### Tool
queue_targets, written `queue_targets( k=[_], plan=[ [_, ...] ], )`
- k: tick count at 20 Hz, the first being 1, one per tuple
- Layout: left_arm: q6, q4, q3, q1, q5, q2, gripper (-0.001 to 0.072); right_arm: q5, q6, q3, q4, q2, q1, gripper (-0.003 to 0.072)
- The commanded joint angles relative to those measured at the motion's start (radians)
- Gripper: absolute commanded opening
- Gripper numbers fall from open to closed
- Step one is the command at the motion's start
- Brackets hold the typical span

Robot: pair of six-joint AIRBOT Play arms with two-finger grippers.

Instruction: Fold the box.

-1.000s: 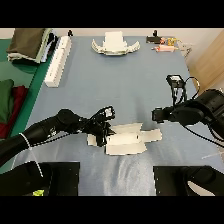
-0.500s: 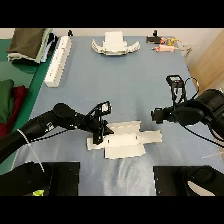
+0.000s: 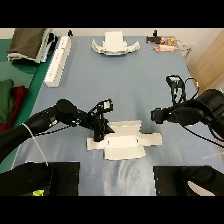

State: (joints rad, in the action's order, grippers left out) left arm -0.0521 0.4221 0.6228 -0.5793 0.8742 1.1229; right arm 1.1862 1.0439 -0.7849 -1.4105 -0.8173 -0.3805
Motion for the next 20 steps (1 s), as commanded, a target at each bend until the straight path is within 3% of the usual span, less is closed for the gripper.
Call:
queue_targets(
  k=[1, 20],
  plan=[
    [0.000, 0.005, 0.010, 0.001, 0.038, 0.035, 0.0014, 0.000, 0.000, -0.001, -0.004, 0.000, 0.000, 0.0458],
    [0.027, 0.013, 0.003, -0.001, 0.079, 0.049, 0.0016, 0.001, 0.000, -0.001, -0.027, 0.000, 0.000, 0.0458]
  ],
)
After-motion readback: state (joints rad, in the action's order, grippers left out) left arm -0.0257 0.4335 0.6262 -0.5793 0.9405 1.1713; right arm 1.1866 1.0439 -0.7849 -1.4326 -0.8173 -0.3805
